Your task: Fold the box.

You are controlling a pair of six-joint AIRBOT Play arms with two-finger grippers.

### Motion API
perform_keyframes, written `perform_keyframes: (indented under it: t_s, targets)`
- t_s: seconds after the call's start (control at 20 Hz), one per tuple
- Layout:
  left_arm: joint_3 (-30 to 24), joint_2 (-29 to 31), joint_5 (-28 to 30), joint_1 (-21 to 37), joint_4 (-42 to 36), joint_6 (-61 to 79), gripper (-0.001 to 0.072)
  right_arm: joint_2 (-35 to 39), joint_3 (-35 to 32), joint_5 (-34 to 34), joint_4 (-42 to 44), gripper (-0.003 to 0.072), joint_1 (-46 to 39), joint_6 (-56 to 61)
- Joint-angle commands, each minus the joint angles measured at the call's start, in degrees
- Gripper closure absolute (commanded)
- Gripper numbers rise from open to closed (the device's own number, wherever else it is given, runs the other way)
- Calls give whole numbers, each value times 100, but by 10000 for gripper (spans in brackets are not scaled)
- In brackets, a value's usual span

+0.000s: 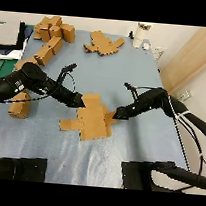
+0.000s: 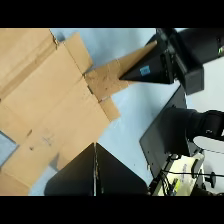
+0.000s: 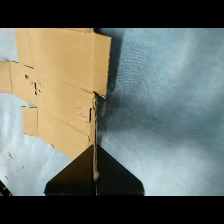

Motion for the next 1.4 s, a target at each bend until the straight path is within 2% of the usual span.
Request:
perform_keyframes:
  t_s: [0.0,0.15,0.4,0.75,0.95,1.2,1.35]
  targets:
    - [-2,-48,-50,232,299,-232,167,496,-538,518,42,685,46,-11]
    - [-4,-243,-295,466,328,-236,174,1165,-1073,1086,52,685,79,-332]
    - [-4,-789,-321,492,116,-59,173,1873,-1491,1209,85,685,76,-529]
    - [-2,-1488,-57,492,-776,822,174,1939,-1499,1021,175,685,516,-605]
    - [2,-1661,330,496,-1091,1078,174,1939,-1499,1029,175,685,723,-595]
    - [0,-1801,-57,605,-1067,1069,175,1939,-1499,1062,120,685,721,-542]
    - [2,-1794,-553,916,-1086,1064,175,1919,-1499,1069,103,685,721,-542]
